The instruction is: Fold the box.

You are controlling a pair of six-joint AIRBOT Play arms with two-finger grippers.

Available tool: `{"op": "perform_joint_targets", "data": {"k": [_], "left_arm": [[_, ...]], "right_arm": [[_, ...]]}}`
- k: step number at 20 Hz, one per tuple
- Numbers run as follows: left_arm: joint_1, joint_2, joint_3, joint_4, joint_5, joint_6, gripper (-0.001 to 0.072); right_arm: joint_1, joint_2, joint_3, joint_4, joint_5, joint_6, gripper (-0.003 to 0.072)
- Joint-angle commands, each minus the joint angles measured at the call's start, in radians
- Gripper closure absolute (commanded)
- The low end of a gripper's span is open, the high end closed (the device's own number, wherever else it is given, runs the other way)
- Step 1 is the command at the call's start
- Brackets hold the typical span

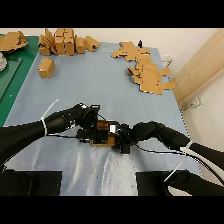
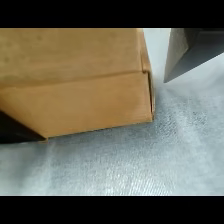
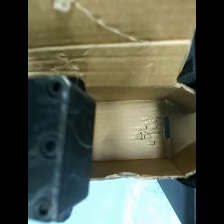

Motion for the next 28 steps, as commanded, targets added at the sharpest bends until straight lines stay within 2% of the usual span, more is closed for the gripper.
{"op": "perform_joint_targets", "data": {"k": [1, 8, 11, 12, 13, 14, 16, 18, 21, 23, 25, 28], "left_arm": [[0.000, 0.018, 0.027, 0.016, -0.032, 0.002, 0.0082], [0.047, 0.214, 0.032, 0.093, -0.163, 0.003, 0.0083], [0.051, 0.295, 0.032, 0.174, -0.264, 0.006, 0.0084], [0.051, 0.315, 0.032, 0.188, -0.285, 0.023, 0.0116], [0.051, 0.330, 0.032, 0.202, -0.306, 0.055, 0.0475], [0.051, 0.338, 0.031, 0.226, -0.327, 0.119, 0.0691], [0.055, 0.338, 0.010, 0.310, -0.338, 0.207, 0.0699], [0.093, 0.336, -0.047, 0.324, -0.253, 0.388, 0.0699], [0.211, 0.331, -0.161, 0.232, 0.059, 0.808, 0.0700], [0.343, 0.284, -0.190, 0.148, 0.203, 1.012, 0.0700], [0.498, 0.198, -0.183, 0.002, 0.247, 1.253, 0.0700], [0.685, 0.061, -0.165, -0.418, 0.180, 1.805, 0.0700]], "right_arm": [[0.000, -0.001, 0.000, 0.000, 0.000, 0.002, 0.0170], [0.000, -0.001, 0.000, 0.000, 0.000, 0.002, 0.0170], [0.000, -0.001, 0.000, 0.000, 0.000, 0.002, 0.0170], [0.000, -0.001, 0.000, 0.000, 0.000, 0.002, 0.0170], [0.000, -0.001, 0.000, 0.000, 0.000, 0.002, 0.0170], [0.000, -0.001, 0.000, 0.000, -0.001, 0.002, 0.0170], [0.000, -0.001, 0.000, 0.000, 0.000, 0.002, 0.0170], [0.000, -0.001, 0.000, 0.000, 0.000, 0.002, 0.0170], [0.000, -0.001, 0.000, 0.000, 0.000, 0.002, 0.0170], [0.000, -0.001, 0.000, 0.000, 0.000, 0.002, 0.0170], [0.000, 0.000, 0.000, 0.000, 0.000, 0.002, 0.0170], [0.000, -0.001, 0.000, 0.000, 0.000, 0.002, 0.0170]]}}
